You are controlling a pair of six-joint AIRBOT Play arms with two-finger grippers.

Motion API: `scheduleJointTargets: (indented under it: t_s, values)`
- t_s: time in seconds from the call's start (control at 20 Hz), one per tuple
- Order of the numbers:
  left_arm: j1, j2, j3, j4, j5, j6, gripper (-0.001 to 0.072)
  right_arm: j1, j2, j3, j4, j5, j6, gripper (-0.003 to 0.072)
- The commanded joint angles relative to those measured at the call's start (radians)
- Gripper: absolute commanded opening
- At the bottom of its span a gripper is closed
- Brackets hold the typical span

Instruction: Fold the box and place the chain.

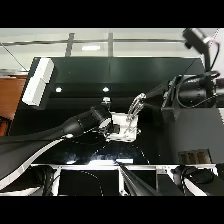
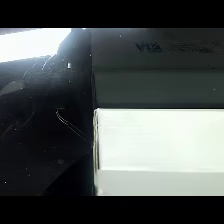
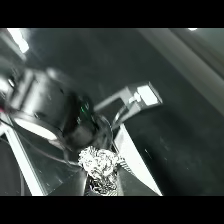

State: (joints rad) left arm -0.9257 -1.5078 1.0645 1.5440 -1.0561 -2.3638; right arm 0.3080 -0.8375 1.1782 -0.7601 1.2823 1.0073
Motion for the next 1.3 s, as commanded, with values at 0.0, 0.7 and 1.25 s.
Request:
scheduleJointTargets:
  t_s: [0.0,0.7,1.25]
  values:
    - [0.001,0.000,0.000,0.000,0.000,0.000,0.0032,-0.024,-0.011,0.015,0.053,0.043,0.037,0.0010]
    - [0.001,0.000,0.000,0.000,0.000,0.000,0.0033,0.074,-0.123,-0.408,0.072,-0.162,0.044,0.0013]
    - [0.001,0.000,0.000,0.000,0.000,0.000,0.0032,-0.196,-0.137,-0.467,-0.272,-0.056,-0.046,0.0443]
